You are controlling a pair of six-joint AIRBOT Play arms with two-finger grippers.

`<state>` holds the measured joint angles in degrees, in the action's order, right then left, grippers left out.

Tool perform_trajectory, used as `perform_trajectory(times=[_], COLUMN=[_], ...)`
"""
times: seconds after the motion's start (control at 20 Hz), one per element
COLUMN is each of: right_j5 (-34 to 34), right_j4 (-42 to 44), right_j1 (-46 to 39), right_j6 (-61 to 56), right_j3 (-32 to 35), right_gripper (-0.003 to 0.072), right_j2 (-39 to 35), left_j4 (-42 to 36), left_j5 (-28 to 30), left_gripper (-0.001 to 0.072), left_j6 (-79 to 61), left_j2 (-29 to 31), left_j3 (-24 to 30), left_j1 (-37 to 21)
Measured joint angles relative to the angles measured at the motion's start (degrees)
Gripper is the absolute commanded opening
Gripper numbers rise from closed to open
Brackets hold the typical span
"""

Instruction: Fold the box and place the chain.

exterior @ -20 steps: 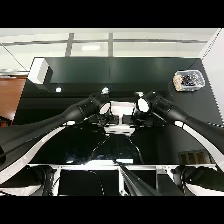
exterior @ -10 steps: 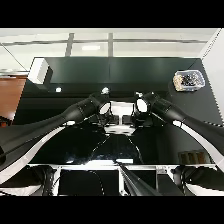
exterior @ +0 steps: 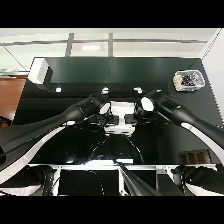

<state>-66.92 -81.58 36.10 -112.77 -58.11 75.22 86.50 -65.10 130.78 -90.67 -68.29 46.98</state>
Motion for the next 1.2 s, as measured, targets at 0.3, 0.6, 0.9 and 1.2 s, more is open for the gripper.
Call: perform_trajectory(times=[0.3, 0.6, 0.9, 1.2], right_j5=[4.7, 18.8, 21.4, 15.7], right_j4=[-23.3, -28.9, -11.3, -5.4], right_j1=[-4.2, -28.3, -47.1, -50.6], right_j6=[7.8, 6.6, 12.5, 15.2], right_j3=[0.0, 1.4, -6.8, -24.6], right_gripper=[0.0294, 0.0720, 0.0720, 0.0557], right_j2=[-14.1, -12.5, 2.5, 19.1], left_j4=[0.0, 0.1, -0.2, -0.4], left_j5=[0.4, 0.5, 1.4, 1.4], left_gripper=[0.0025, 0.0025, 0.0025, 0.0025], left_j6=[0.0, 0.0, 0.0, 0.0], left_j2=[0.0, 0.0, 0.0, 0.0], left_j3=[0.0, 0.0, 0.0, 0.0], left_j1=[0.0, 0.0, -0.1, -0.2])
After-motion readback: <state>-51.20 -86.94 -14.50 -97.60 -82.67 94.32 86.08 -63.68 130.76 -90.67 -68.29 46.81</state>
